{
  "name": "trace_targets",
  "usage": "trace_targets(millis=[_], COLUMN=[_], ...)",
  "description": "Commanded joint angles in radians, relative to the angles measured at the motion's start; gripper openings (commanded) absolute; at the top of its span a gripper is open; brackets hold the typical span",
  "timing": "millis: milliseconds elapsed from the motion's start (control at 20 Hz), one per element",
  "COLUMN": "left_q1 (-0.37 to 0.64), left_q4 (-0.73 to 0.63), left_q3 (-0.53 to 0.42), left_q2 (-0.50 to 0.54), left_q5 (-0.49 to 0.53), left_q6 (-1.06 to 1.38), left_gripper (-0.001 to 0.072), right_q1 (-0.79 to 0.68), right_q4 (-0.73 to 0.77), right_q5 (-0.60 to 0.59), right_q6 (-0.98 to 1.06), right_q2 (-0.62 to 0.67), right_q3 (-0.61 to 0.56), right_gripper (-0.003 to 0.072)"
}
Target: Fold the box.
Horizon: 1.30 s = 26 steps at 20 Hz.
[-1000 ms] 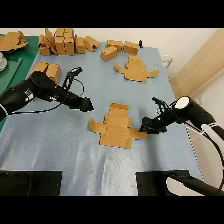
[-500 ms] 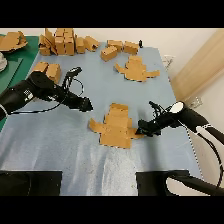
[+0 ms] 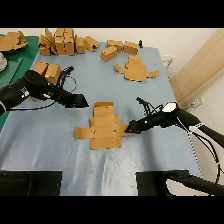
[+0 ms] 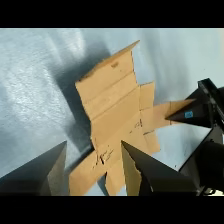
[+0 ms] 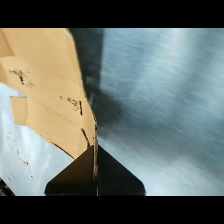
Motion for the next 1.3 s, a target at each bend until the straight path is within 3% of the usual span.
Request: trace_targets(millis=[0, 200, 400, 600, 1250], left_q1=[0.074, 0.077, 0.077, 0.067, 0.039], left_q4=[-0.091, -0.098, -0.104, -0.257, -0.424], left_q3=[-0.001, -0.001, -0.001, -0.001, 0.000], left_q2=[-0.061, -0.134, -0.212, -0.282, -0.369], left_q5=[-0.080, -0.150, -0.150, -0.152, -0.217], left_q6=[0.087, 0.158, 0.185, 0.324, 0.495], left_gripper=[0.0513, 0.0513, 0.0513, 0.0513, 0.0507], right_q1=[0.061, 0.109, 0.109, 0.109, 0.109], right_q4=[0.040, 0.010, 0.002, -0.006, -0.006], right_q5=[-0.034, -0.111, -0.115, -0.123, -0.133], right_q6=[-0.121, -0.124, -0.124, -0.124, -0.119], right_q2=[0.015, 0.018, 0.018, 0.018, 0.017], right_q3=[-0.008, -0.013, -0.014, -0.014, -0.014], right_gripper=[0.0003, 0.0003, 0.0003, 0.0003, 0.0003])
